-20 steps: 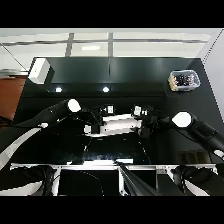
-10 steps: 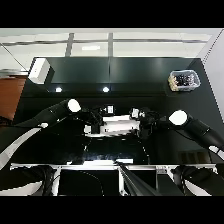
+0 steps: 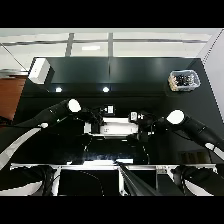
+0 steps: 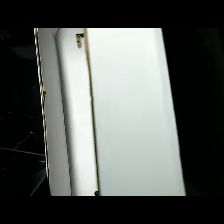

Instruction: Fold the box and place the chain.

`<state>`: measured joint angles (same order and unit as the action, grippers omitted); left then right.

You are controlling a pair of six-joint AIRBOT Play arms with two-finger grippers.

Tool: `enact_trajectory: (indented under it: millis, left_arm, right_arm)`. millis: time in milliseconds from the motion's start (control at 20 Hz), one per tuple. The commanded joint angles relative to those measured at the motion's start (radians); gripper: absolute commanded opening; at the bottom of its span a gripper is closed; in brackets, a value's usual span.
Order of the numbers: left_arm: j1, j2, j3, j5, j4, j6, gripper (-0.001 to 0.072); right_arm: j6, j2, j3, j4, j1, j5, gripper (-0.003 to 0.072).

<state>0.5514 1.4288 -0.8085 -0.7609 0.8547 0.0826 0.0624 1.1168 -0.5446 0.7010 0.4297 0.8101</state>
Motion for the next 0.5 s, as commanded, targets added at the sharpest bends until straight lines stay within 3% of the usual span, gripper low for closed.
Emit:
enact_trajectory:
  millis: [0, 450]
  left_arm:
    - [0.0, -0.001, -0.001, -0.001, 0.001, 0.003, 0.0028]
    - [0.0, -0.001, -0.001, -0.002, 0.001, 0.003, 0.0029]
  right_arm:
    - [0.074, 0.023, 0.018, 0.007, 0.0, -0.002, 0.0702]
    - [0.174, 0.042, 0.043, -0.072, -0.008, -0.071, 0.0702]
